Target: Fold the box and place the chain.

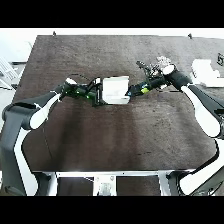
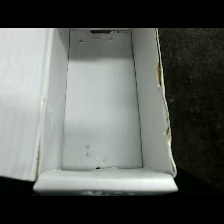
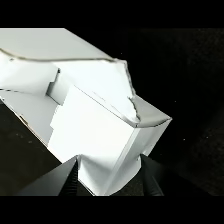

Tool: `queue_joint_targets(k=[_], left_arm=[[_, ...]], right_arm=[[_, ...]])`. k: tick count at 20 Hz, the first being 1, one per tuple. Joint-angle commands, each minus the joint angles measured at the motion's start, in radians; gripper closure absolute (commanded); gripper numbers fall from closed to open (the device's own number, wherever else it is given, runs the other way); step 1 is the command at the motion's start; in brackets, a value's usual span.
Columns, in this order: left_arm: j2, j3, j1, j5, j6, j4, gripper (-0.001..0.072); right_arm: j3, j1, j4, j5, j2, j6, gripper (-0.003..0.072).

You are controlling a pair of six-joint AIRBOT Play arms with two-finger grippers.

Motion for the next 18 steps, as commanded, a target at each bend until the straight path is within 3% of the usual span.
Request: queue_joint_targets(k=[1,9,18], left_arm=[[0.0,0.0,0.0,0.0,0.0,0.0,0.0239],[0.0,0.0,0.0,0.0,0.0,0.0,0.0239],[0.0,0.0,0.0,-0.002,0.0,0.0,0.0239]], right_arm=[[0.044,0.041,-0.115,-0.009,0.0,0.094,0.0227],[0.1,0.154,-0.417,-0.021,-0.001,0.347,0.0227],[0.1,0.231,-0.596,-0.124,-0.012,0.592,0.0228]])
